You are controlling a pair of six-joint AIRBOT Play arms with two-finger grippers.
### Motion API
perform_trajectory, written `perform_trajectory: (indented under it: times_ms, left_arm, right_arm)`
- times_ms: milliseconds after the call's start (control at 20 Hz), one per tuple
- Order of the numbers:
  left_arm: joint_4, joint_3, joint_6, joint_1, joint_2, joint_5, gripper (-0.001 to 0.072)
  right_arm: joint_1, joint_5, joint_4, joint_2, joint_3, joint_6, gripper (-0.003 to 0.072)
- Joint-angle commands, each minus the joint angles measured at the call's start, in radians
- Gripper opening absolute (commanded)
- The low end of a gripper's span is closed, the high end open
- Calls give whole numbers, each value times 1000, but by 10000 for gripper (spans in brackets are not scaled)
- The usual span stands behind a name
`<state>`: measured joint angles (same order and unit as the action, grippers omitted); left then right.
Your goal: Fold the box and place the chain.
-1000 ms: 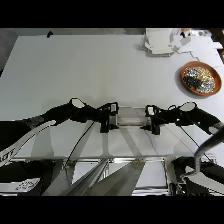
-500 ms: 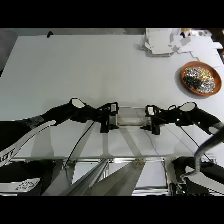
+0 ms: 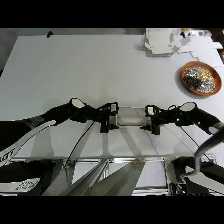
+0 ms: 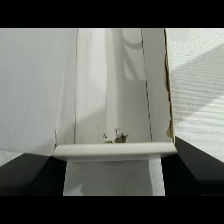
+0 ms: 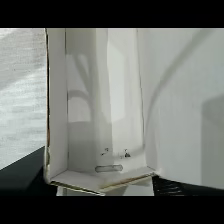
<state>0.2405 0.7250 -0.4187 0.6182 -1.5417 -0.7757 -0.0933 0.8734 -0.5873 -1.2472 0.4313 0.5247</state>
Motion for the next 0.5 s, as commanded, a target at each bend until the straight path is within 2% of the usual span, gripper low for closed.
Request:
perform_trajectory:
  times_ms: [0,250,450]
  left_arm:
    - [0,0,0,0,-1,1,152]
    - [0,0,0,0,-1,1,152]
    - [0,0,0,0,-1,1,152]
  right_arm:
    - [1,30,9,2,1,-26,700]
    - [2,31,-45,73,1,-98,702]
    - [2,39,-282,209,1,-325,701]
